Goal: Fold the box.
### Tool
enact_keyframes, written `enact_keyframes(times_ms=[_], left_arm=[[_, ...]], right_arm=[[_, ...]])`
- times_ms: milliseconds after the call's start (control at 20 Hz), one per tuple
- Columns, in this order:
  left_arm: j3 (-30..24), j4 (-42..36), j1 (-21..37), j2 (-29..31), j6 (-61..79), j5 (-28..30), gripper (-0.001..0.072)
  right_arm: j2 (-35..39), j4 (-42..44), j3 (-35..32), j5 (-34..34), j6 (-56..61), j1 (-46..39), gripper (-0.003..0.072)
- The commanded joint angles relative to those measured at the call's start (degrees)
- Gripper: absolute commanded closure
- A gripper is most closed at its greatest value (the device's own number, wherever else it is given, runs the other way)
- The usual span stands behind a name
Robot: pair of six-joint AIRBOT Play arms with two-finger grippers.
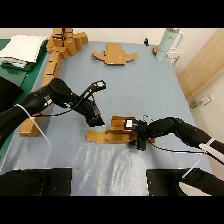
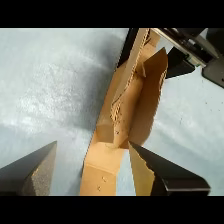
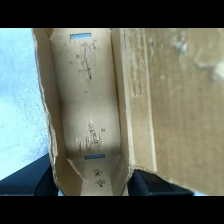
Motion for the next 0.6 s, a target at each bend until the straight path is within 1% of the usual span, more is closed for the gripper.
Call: enact_keyframes(times_ms=[0, 400, 550], left_arm=[[0.07, 2.23, 0.79, 1.86, -6.27, -1.55, 0.0039], [0.07, 2.25, 0.79, 1.86, -8.24, -2.01, 0.0048], [0.07, 2.25, 0.79, 1.84, -8.22, -1.99, 0.0047]], right_arm=[[0.04, 0.17, 0.00, 0.00, -2.84, 0.04, 0.0143], [0.04, 0.22, 0.00, -0.02, -2.84, 0.07, 0.0143], [0.04, 0.13, 0.00, 0.13, -2.84, 1.36, 0.0143]])
